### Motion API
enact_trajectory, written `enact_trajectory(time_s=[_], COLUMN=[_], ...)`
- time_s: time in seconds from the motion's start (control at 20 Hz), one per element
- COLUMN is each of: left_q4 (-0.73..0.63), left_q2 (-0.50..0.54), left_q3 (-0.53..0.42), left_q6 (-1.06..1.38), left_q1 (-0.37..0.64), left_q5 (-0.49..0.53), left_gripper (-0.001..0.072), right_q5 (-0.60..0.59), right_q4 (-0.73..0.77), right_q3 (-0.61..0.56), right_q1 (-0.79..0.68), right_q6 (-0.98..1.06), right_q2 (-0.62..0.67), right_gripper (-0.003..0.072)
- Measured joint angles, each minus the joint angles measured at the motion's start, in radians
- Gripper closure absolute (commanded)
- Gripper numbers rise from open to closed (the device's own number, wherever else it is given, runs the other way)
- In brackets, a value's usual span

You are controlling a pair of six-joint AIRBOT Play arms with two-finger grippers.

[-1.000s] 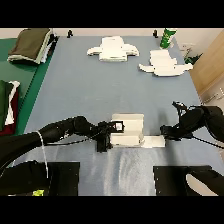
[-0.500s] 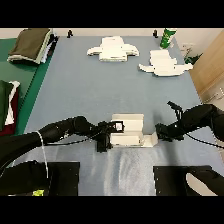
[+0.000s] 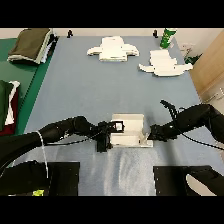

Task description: Fold the box.

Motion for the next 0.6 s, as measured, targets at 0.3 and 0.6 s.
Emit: enact_trajectory(time_s=[0.3,0.6], left_q4=[0.0,0.0], left_q2=[0.0,0.0], left_q3=[0.0,0.0], left_q6=[0.0,0.0], left_q1=[0.0,0.0], left_q5=[0.0,0.0], left_gripper=[0.0117,0.0117], right_q5=[0.015,0.029], right_q4=[-0.221,-0.34], right_q3=[0.048,0.014], right_q1=[-0.037,-0.077], right_q6=[0.092,0.175], right_q2=[0.061,-0.003], right_gripper=[0.0683,0.0683])
